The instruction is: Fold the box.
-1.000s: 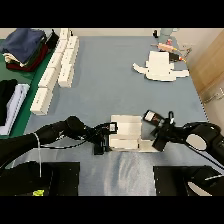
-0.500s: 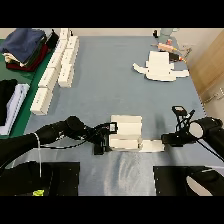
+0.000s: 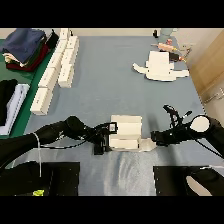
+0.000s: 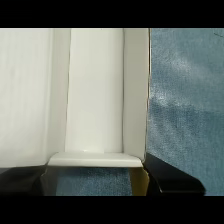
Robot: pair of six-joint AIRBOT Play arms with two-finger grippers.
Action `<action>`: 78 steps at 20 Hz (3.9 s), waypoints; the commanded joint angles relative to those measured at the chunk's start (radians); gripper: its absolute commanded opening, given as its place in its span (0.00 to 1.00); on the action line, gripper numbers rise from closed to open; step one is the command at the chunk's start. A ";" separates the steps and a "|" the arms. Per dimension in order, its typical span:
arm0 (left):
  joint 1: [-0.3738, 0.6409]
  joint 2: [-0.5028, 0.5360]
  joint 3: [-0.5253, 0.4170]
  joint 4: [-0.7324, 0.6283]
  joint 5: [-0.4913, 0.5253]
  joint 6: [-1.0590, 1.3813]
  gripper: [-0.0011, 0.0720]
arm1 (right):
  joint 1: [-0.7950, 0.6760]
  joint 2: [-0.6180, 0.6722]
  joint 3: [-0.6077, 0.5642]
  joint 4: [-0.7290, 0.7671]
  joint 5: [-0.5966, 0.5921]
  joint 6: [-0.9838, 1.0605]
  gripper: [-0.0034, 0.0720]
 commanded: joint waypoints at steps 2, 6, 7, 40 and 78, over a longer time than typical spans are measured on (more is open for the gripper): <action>0.000 0.000 0.001 0.000 0.000 0.000 0.73 | -0.002 0.034 0.009 0.084 0.023 -0.035 0.10; 0.000 0.000 0.001 0.000 0.000 0.000 0.73 | 0.000 0.034 0.009 0.199 0.029 -0.111 0.55; 0.000 0.000 0.001 0.000 0.000 0.000 0.73 | 0.000 0.034 0.009 0.215 0.029 -0.119 0.63; 0.000 0.000 0.001 0.000 0.000 0.000 0.73 | 0.664 -0.460 0.402 -0.518 0.075 0.918 0.59; 0.005 0.000 0.003 -0.005 0.056 0.019 0.73 | 0.674 -0.489 0.449 -0.535 0.118 0.883 0.65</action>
